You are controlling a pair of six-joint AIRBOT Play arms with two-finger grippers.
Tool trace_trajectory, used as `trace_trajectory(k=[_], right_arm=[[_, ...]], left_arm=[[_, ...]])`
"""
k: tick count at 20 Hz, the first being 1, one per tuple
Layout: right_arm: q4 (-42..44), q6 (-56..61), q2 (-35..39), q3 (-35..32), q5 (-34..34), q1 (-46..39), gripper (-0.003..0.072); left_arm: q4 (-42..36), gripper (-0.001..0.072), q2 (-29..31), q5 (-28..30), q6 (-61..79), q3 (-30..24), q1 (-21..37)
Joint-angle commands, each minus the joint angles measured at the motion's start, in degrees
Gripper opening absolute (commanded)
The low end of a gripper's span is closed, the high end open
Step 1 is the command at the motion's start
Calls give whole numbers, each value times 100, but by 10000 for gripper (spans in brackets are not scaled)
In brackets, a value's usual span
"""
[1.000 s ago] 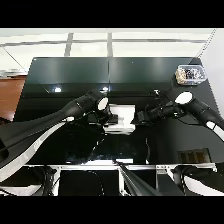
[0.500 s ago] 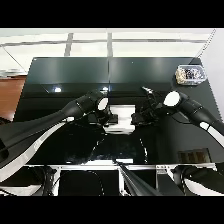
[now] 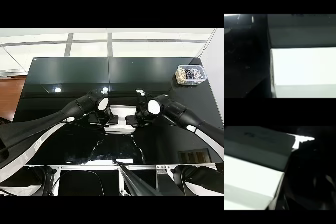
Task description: Fold the box and place the chain.
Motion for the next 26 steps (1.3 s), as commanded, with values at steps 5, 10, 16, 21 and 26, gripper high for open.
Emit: trace_trajectory(k=[5, 10, 16, 21, 26], right_arm=[[-708, 1600, -286, 391, 452, 387, 241], [-682, 1604, -382, 391, 389, 450, 241], [-566, 1582, -522, 391, 407, 476, 12], [-566, 1582, -522, 391, 431, 474, 15], [-566, 1585, -522, 391, 407, 474, 10]], left_arm=[[11, 26, -2, -17, 11, 7, 4], [11, 26, -2, -22, 11, 7, 4], [11, 26, -2, -20, 11, 7, 4], [11, 26, -2, -20, 11, 7, 4], [11, 26, -2, -22, 11, 7, 4]])
